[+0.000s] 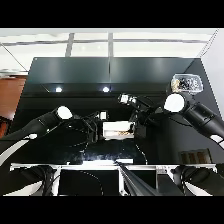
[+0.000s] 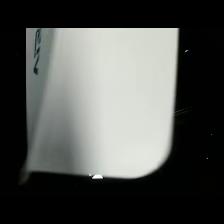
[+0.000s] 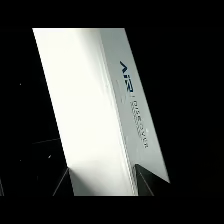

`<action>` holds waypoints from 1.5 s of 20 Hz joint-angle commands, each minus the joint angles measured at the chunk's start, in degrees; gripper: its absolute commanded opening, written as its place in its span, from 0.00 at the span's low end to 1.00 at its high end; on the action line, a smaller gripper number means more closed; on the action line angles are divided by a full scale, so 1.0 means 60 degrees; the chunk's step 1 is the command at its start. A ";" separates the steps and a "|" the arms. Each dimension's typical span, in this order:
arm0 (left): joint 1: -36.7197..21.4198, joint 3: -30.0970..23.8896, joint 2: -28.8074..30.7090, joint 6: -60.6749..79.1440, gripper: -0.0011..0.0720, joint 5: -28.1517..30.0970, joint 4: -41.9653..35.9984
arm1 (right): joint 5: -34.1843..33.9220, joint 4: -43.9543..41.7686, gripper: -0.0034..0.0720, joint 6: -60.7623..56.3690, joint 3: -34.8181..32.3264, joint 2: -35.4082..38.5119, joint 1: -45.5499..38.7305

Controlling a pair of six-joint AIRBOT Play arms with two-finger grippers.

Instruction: Fold the box and place the chain.

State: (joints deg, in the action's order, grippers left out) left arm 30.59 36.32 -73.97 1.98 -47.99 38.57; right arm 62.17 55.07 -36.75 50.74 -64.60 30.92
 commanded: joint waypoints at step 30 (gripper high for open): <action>0.0007 -0.0004 -0.0007 -0.0051 0.52 -0.0047 -0.0029 | -0.0761 0.0874 0.63 0.0193 -0.0029 -0.0350 0.0346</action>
State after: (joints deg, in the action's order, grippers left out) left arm 30.63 36.29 -74.00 1.63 -48.34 38.37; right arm 57.71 60.16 -35.62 50.59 -66.65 32.88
